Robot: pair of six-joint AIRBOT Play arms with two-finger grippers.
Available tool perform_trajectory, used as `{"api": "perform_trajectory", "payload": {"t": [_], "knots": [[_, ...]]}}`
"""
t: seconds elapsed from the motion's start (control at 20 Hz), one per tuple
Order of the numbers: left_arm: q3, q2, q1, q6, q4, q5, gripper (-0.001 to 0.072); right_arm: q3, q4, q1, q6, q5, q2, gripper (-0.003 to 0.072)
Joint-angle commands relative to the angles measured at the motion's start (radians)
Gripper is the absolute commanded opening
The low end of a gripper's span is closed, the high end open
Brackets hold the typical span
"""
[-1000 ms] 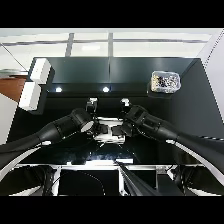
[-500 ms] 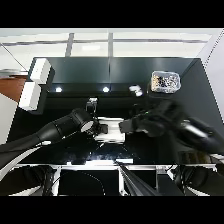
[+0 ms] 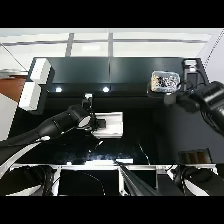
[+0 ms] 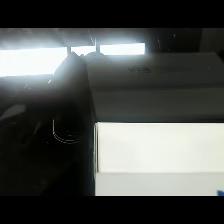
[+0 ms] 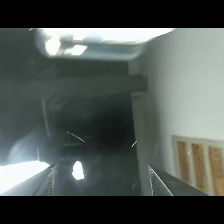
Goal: Fold the box and place the chain.
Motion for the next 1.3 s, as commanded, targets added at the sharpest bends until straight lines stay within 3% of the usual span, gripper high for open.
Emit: {"api": "perform_trajectory", "payload": {"t": [0.0, 0.15, 0.35, 0.4, 0.45, 0.55, 0.75, 1.25], "knots": [[0.000, -0.001, 0.003, -0.004, 0.008, -0.003, 0.0028, 0.023, 0.086, -0.207, 0.010, 0.240, -0.110, 0.0700], [0.000, -0.001, 0.003, -0.004, 0.006, -0.011, 0.0028, 0.216, 0.166, -0.302, -0.020, 0.240, -0.303, 0.0699], [0.000, -0.001, 0.003, -0.004, 0.006, -0.011, 0.0028, 0.587, 0.171, -0.320, -0.084, 0.016, -0.604, 0.0697], [0.000, -0.001, 0.003, -0.004, 0.006, -0.011, 0.0028, 0.665, 0.190, -0.320, -0.083, -0.024, -0.667, 0.0616], [0.000, -0.001, 0.003, -0.004, 0.006, -0.011, 0.0028, 0.732, 0.220, -0.320, -0.082, -0.045, -0.724, 0.0583], [0.000, -0.001, 0.003, -0.004, 0.006, -0.011, 0.0028, 0.818, 0.264, -0.320, -0.069, -0.051, -0.805, 0.0583], [0.000, -0.001, 0.004, -0.004, 0.006, -0.013, 0.0028, 0.865, 0.263, -0.334, -0.061, -0.067, -0.893, 0.0583], [0.000, -0.001, 0.003, -0.004, 0.001, -0.013, 0.0028, 0.865, 0.259, -0.357, -0.064, -0.056, -0.969, 0.0582]]}}
